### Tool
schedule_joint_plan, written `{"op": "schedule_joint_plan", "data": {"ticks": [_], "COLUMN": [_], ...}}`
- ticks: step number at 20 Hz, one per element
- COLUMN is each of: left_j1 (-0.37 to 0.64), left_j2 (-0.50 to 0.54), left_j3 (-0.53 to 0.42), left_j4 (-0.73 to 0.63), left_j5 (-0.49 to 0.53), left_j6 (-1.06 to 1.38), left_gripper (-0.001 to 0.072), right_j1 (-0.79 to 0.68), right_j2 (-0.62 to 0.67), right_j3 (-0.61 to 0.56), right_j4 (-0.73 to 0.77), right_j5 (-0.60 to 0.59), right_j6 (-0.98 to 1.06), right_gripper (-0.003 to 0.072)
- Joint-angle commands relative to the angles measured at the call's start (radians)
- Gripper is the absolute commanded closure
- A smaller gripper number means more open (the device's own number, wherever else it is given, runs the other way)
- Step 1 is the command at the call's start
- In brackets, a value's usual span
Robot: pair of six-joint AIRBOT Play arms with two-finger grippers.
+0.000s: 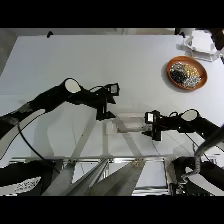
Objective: Fold the box and place the chain.
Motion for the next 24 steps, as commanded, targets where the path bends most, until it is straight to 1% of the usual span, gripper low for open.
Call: {"op": "schedule_joint_plan", "data": {"ticks": [1,2,3,5,6,7,8,9,11,12,13,15,17,19,20,21,22,24], "left_j1": [0.059,0.069,0.072,0.066,0.057,0.039,0.01,-0.027,-0.126,-0.184,-0.236,-0.314,-0.333,-0.315,-0.304,-0.295,-0.287,-0.286], "left_j2": [0.088,0.105,0.121,0.142,0.146,0.146,0.146,0.146,0.145,0.145,0.145,0.143,0.132,0.101,0.08,0.06,0.036,-0.007], "left_j3": [0.0,0.0,0.0,0.0,0.0,0.0,0.0,0.0,0.0,0.0,0.0,0.0,0.0,0.0,0.0,0.0,0.0,0.0], "left_j4": [0.144,0.143,0.142,0.121,0.097,0.067,0.046,0.04,0.037,0.032,0.033,0.035,0.034,0.032,0.032,0.031,0.029,0.027], "left_j5": [-0.105,-0.151,-0.203,-0.318,-0.376,-0.423,-0.446,-0.445,-0.41,-0.369,-0.308,-0.101,0.149,0.312,0.372,0.409,0.43,0.438], "left_j6": [-0.195,-0.214,-0.225,-0.226,-0.224,-0.23,-0.251,-0.272,-0.284,-0.284,-0.284,-0.307,-0.394,-0.492,-0.532,-0.559,-0.575,-0.593], "left_gripper": [0.0042,0.013,0.0274,0.0607,0.0707,0.0707,0.0707,0.0707,0.0707,0.0707,0.0707,0.0707,0.0707,0.0707,0.0707,0.0707,0.0707,0.0707], "right_j1": [0.0,0.0,0.0,0.0,0.0,0.0,0.0,0.0,0.0,0.0,0.0,0.0,0.0,0.0,0.0,0.0,0.0,0.0], "right_j2": [0.001,0.001,0.001,0.001,0.001,0.001,0.001,0.001,0.001,0.001,0.001,0.001,0.001,0.001,0.001,0.001,0.001,0.001], "right_j3": [0.0,0.0,0.0,0.0,0.0,0.0,0.0,0.0,0.0,0.0,0.0,0.0,0.0,0.0,0.0,0.0,0.0,0.0], "right_j4": [-0.002,-0.002,-0.002,-0.002,-0.002,-0.002,-0.002,-0.002,-0.002,-0.002,-0.002,-0.002,-0.002,-0.002,-0.002,-0.002,-0.002,-0.002], "right_j5": [0.003,0.003,0.003,0.003,0.003,0.003,0.003,0.003,0.003,0.003,0.003,0.003,0.003,0.003,0.003,0.003,0.003,0.003], "right_j6": [-0.004,-0.004,-0.004,-0.003,-0.004,-0.004,-0.004,-0.004,-0.004,-0.003,-0.003,-0.004,-0.004,-0.004,-0.004,-0.004,-0.004,-0.003], "right_gripper": [0.0366,0.0366,0.0366,0.0366,0.0366,0.0366,0.0366,0.0366,0.0366,0.0366,0.0366,0.0366,0.0366,0.0366,0.0366,0.0366,0.0366,0.0366]}}
